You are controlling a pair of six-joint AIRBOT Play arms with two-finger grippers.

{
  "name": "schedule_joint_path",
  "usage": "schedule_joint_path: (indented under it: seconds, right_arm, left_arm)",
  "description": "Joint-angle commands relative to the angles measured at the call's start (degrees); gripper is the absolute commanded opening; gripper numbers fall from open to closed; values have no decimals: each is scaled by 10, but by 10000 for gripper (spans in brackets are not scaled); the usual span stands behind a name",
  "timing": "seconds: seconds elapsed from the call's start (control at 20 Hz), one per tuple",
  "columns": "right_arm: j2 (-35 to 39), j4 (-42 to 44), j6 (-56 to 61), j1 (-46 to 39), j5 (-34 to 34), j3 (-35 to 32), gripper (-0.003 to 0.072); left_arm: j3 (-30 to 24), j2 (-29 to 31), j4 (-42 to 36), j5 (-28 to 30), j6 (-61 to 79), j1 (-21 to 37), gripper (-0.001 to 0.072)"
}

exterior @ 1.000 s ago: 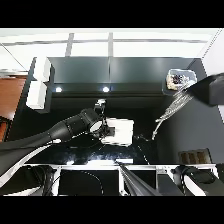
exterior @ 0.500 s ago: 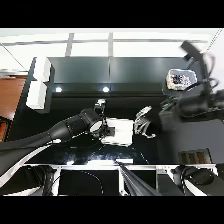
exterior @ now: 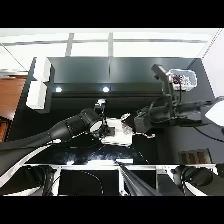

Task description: Fold the box and place the chain.

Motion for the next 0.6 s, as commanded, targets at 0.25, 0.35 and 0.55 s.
schedule_joint_path:
  seconds: [0.25, 0.35, 0.55]
  right_arm:
    - [-28, -25, 1, 12, -56, -111, 48]
    - [-28, -25, 0, 12, -65, -120, 298]
    - [-17, -44, -44, -64, 16, -90, 492]
  left_arm:
    - [0, 0, 0, 0, 0, 0, 26]
    - [0, 0, 0, 0, 0, 0, 26]
    - [0, 0, 0, 0, 0, 0, 26]
